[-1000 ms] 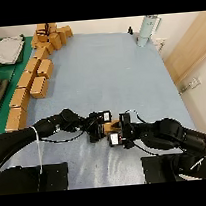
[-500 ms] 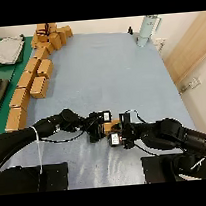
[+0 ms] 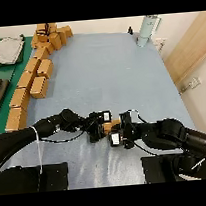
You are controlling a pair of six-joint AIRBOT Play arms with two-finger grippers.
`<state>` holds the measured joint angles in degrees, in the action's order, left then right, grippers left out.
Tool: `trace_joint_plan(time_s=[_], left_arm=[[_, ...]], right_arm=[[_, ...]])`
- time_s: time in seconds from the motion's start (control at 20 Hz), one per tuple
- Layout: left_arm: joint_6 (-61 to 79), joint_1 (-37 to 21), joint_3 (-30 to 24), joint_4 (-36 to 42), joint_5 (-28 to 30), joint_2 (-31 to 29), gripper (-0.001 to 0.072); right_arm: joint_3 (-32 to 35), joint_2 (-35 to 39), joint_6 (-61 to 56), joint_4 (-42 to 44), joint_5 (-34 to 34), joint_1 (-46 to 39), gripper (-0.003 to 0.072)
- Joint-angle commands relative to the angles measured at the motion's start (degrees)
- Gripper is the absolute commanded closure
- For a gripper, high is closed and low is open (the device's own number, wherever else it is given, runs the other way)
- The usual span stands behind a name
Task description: Fold the box.
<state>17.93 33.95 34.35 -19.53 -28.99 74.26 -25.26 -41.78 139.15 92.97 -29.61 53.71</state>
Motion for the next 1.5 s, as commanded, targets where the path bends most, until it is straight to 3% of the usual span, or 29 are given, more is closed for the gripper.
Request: trace_joint_plan(time_s=[0.0,0.15,0.35,0.4,0.45,0.5,0.6,0.8,0.9,1.4,1.45], left_arm=[[0.02,0.0,0.0,-0.02,0.0,-0.02,0.0187],[0.02,0.0,0.0,-0.02,0.0,-0.02,0.0187],[0.02,-0.02,0.0,-0.02,0.0,-0.02,0.0187],[0.02,0.0,0.0,-0.02,0.0,-0.02,0.0187],[0.02,0.0,0.0,-0.02,0.0,-0.02,0.0187],[0.02,0.0,0.0,-0.02,0.0,-0.02,0.0187],[0.02,0.0,0.0,-0.02,0.0,-0.02,0.0187],[0.02,0.0,0.0,-0.02,0.0,-0.02,0.0187],[0.02,0.0,0.0,-0.02,0.0,-0.02,0.0187],[0.02,0.0,0.0,-0.02,0.0,-0.02,0.0187],[0.02,0.0,0.0,-0.02,0.0,-0.02,0.0188]], right_arm=[[-0.61,0.07,-0.04,0.0,-0.04,-0.02,0.0603],[-1.25,0.07,-0.04,-0.46,-0.44,-0.04,0.0645],[-1.33,0.04,-0.09,-0.59,-0.87,-0.07,0.0645],[-1.33,0.04,-0.09,-0.59,-0.87,-0.07,0.0545],[-1.33,0.04,-0.07,-0.52,-0.87,-0.04,0.0363],[-1.33,0.04,-0.07,0.02,-0.87,-0.02,0.0298],[-1.31,-0.33,-0.04,0.72,-0.87,-0.04,0.0267],[-1.33,-2.62,-0.02,1.81,-0.83,-0.02,0.0264],[-1.33,-3.52,-0.02,2.4,-0.85,-0.02,0.0226],[-1.33,-6.08,0.0,1.25,-0.48,-0.02,0.0227],[-1.33,-6.05,0.0,0.5,-0.35,-0.02,0.0259]])
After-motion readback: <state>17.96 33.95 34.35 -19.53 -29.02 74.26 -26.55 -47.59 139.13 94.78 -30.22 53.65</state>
